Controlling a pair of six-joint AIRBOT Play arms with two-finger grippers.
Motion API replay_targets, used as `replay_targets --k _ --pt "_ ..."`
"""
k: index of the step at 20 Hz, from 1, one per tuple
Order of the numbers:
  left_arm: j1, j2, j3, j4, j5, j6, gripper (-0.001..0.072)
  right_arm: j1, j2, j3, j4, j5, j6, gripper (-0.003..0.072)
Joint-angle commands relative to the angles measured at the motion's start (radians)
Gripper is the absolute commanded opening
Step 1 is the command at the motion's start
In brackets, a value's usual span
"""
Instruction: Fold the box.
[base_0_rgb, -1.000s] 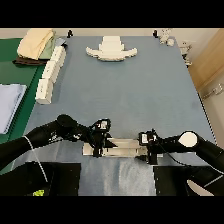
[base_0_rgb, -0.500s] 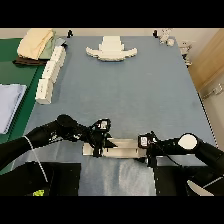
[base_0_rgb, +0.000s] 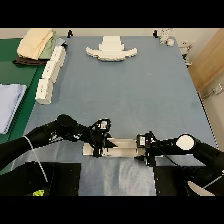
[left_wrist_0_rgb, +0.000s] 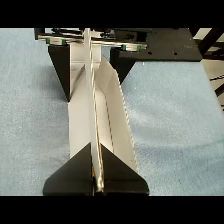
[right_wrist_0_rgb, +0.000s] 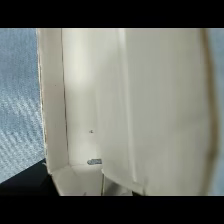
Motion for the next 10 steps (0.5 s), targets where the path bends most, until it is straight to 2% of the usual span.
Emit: replay_targets --k 1,10 --pt "0.0 0.0 0.0 0.0 0.0 0.0 0.0014 0.001 0.002 0.0 0.006 -0.011 0.003 0.0524" --pt "0.0 0.0 0.0 0.0 0.0 0.0 0.0014 0.001 0.008 0.004 0.002 -0.011 0.002 0.0526"
